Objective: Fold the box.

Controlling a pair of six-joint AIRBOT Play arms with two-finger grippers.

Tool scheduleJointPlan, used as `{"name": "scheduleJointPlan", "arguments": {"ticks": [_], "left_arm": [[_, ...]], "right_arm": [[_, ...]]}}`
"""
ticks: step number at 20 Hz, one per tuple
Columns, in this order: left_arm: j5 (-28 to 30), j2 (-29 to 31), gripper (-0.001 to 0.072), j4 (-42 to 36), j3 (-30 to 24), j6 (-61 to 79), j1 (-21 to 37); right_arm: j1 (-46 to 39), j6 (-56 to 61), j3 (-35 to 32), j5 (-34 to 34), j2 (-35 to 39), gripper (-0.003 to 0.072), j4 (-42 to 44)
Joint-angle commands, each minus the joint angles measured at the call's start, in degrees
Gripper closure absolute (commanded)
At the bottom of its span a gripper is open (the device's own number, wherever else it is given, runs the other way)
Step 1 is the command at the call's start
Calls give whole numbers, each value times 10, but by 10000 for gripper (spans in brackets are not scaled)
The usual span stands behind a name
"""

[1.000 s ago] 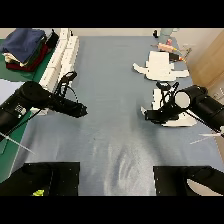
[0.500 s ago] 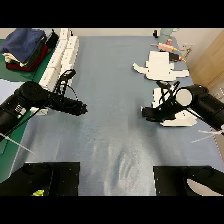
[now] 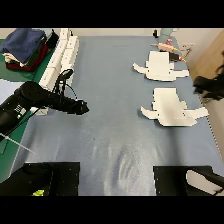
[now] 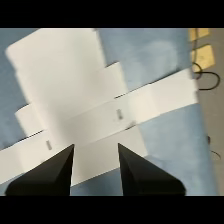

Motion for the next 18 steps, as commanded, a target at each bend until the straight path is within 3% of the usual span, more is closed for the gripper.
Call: {"name": "scheduleJointPlan", "arguments": {"ticks": [1, 3, 7, 13, 14, 18], "left_arm": [[0, 0, 190, 0, 0, -58, 0], [0, 0, 190, -16, 0, -78, 0], [0, 0, 190, -60, 0, -85, 0], [0, 0, 190, -73, 0, -85, 0], [0, 0, 190, -76, 0, -85, 0], [1, 0, 190, -98, 0, -89, 0]], "right_arm": [[-180, -135, 50, 11, -73, 256, 30], [-259, -195, 75, 15, -142, 176, 84], [-348, -291, 149, 69, -278, 175, 241], [-356, -357, 211, 138, -419, 178, 327], [-356, -370, 216, 162, -438, 214, 357], [-355, -378, 217, 199, -469, 229, 385]]}}
